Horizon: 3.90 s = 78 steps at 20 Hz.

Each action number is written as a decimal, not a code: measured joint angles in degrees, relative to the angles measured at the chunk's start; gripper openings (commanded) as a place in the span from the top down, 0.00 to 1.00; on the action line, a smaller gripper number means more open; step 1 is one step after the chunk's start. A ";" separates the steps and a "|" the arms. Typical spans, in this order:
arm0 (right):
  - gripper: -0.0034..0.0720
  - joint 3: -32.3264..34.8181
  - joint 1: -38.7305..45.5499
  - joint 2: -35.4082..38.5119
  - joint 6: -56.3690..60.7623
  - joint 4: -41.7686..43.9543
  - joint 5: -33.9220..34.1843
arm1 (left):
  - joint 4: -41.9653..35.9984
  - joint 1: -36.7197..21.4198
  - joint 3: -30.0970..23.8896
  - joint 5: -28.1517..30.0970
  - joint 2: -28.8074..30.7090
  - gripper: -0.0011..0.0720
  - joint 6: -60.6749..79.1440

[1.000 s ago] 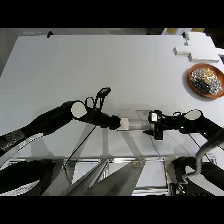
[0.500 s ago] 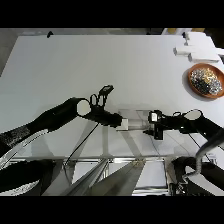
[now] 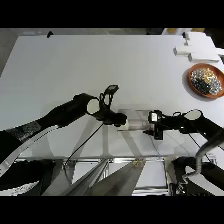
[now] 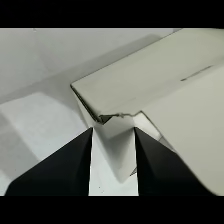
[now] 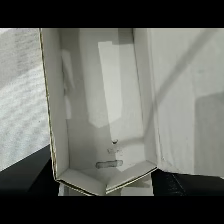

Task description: Fold the box and place the chain.

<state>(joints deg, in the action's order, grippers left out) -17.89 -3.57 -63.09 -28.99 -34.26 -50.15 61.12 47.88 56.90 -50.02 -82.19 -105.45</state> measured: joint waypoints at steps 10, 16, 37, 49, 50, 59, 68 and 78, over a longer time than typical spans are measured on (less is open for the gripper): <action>0.54 0.00 -0.02 0.00 0.00 -0.02 -0.02 | 10.97 4.24 9.42 -9.94 -6.54 0.60 -15.61; 0.54 0.02 -0.02 0.00 0.00 -0.02 -0.04 | 15.61 6.16 16.15 -17.81 -11.17 0.60 -26.73; 0.54 0.02 -0.04 0.00 0.02 0.02 -0.04 | 21.38 8.72 24.30 -26.14 -18.69 0.81 -34.71; 0.54 0.02 -0.02 0.00 0.04 -0.07 -0.07 | 21.81 9.92 24.41 -25.55 -20.22 0.98 -36.24; 0.54 0.02 -0.02 0.00 0.02 -0.07 -0.07 | 21.84 9.99 24.41 -25.59 -20.22 0.98 -36.26; 0.54 0.02 -0.02 0.00 -0.02 -0.04 -0.04 | 20.96 9.84 24.41 -26.40 -19.58 0.67 -36.17; 0.54 0.02 -0.02 0.00 0.00 -0.02 -0.02 | 21.44 9.53 24.41 -25.35 -18.97 0.92 -36.17; 0.54 0.02 -0.02 0.00 0.02 0.00 0.00 | 21.53 8.90 24.41 -25.53 -18.34 0.50 -34.71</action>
<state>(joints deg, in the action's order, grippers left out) -17.87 -3.60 -63.09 -28.97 -34.26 -50.15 82.65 56.77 81.32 -75.55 -100.53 -140.16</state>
